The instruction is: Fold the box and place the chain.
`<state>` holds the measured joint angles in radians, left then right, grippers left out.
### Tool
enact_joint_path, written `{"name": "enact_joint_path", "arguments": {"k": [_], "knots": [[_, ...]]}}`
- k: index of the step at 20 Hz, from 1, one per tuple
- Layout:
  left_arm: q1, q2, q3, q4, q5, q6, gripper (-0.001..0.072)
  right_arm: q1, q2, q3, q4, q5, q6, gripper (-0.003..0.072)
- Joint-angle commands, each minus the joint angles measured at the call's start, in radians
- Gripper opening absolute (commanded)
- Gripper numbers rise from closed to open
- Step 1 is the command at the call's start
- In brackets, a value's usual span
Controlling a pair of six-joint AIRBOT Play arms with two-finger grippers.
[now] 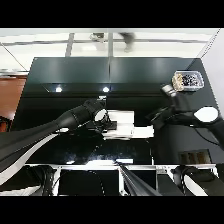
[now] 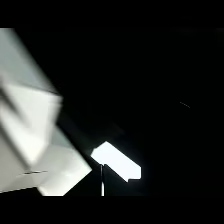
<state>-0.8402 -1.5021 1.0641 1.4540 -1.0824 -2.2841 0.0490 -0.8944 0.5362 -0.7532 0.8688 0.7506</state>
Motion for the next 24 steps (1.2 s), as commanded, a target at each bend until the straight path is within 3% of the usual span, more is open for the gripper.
{"name": "enact_joint_path", "arguments": {"k": [1,4,6,9,11,15,19,20,22,23,24], "knots": [[0.001,0.000,0.000,0.003,0.000,-0.001,0.0031,-0.229,0.031,-0.087,-0.076,-0.108,0.434,0.0015],[0.001,0.000,0.000,0.003,0.000,-0.001,0.0031,-0.246,-0.006,-0.181,-0.033,-0.087,0.509,0.0014],[0.001,0.000,0.000,0.003,0.000,-0.001,0.0031,-0.246,-0.091,-0.184,0.011,0.051,0.476,0.0014],[0.001,0.000,0.000,0.003,0.000,-0.001,0.0031,-0.245,-0.235,-0.184,0.222,0.266,0.229,0.0015],[0.001,0.000,0.000,0.003,0.000,-0.001,0.0031,-0.213,-0.282,-0.183,0.319,0.263,0.190,0.0015],[0.002,0.000,0.000,0.003,0.000,-0.001,0.0031,-0.080,-0.286,-0.159,0.325,0.189,0.192,0.0016],[0.003,0.000,0.000,0.003,0.000,-0.001,0.0031,-0.035,-0.286,-0.085,0.331,0.213,0.191,0.0034],[0.003,0.000,0.000,0.003,0.000,-0.001,0.0031,-0.035,-0.286,-0.066,0.331,0.224,0.191,0.0160],[0.003,0.000,0.000,0.003,0.000,-0.001,0.0031,-0.035,-0.286,-0.035,0.332,0.277,0.191,0.0495],[0.003,0.000,0.000,0.003,0.000,-0.001,0.0031,-0.035,-0.286,-0.026,0.332,0.306,0.191,0.0545],[0.003,0.000,0.000,0.003,0.000,-0.001,0.0031,-0.034,-0.286,-0.021,0.332,0.325,0.191,0.0545]]}}
